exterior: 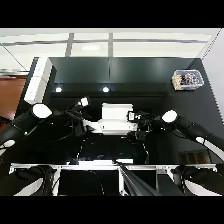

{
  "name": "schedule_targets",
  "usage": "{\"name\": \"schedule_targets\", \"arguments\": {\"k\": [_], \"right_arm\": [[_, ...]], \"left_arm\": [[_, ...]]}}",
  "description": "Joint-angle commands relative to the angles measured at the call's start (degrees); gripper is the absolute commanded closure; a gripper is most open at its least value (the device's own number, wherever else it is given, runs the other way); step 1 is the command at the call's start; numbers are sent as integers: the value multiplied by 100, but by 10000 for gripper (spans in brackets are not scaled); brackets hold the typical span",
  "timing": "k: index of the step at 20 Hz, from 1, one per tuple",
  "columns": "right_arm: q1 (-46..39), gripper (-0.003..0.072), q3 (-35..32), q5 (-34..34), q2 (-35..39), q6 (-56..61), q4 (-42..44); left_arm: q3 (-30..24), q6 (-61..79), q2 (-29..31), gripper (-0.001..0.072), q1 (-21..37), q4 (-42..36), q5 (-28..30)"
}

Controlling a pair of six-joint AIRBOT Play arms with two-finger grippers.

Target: Fold the box and place the chain.

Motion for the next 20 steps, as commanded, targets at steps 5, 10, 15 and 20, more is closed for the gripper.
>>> {"name": "schedule_targets", "arguments": {"k": [5,10,15,20], "right_arm": [[4,589,2,2,0,-2,-2],[4,589,2,2,0,-2,-2],[4,589,2,2,0,-2,-2],[4,589,2,2,0,-2,-2]], "left_arm": [[85,369,-483,38,-629,52,699],[101,398,-557,326,-673,-758,656],[101,400,-713,452,-682,-977,450],[101,411,-931,488,-713,-1641,457]]}}
